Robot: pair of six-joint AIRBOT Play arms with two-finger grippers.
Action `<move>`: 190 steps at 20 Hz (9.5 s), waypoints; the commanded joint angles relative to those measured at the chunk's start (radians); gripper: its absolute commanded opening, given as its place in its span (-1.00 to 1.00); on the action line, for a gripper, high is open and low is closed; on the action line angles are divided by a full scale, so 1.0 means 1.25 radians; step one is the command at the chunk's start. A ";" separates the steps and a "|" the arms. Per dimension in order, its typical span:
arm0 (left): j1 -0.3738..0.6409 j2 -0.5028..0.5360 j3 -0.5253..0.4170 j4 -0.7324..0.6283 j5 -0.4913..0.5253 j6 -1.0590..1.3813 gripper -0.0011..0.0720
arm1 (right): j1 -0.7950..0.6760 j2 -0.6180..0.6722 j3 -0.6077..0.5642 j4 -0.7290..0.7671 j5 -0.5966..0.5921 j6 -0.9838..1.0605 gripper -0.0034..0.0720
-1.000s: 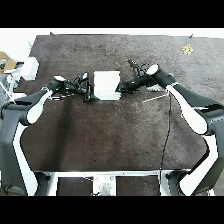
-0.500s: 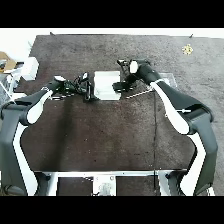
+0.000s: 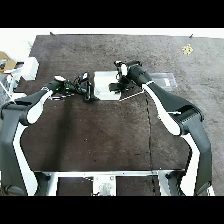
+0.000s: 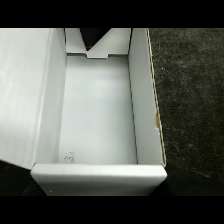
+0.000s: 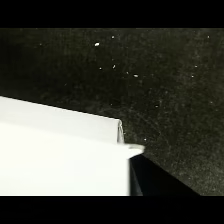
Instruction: Fold the box and place the chain.
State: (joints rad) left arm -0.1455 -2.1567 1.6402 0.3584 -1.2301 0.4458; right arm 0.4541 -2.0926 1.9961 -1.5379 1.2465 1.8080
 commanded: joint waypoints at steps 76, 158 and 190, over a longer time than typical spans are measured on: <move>0.001 0.000 0.000 0.000 0.000 0.000 0.46 | -0.366 0.306 -0.086 0.127 -0.039 -0.360 -0.90; 0.001 0.000 0.000 0.000 0.000 0.000 0.46 | 0.074 0.650 -0.515 0.240 -0.847 -0.217 -0.90; 0.001 0.000 0.000 0.000 0.000 0.000 0.46 | -0.238 0.287 -0.688 0.290 -0.855 -0.014 -0.16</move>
State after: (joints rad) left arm -0.1440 -2.1567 1.6402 0.3580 -1.2297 0.4454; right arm 0.1402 -1.6737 1.0767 -1.2030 0.2058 1.7844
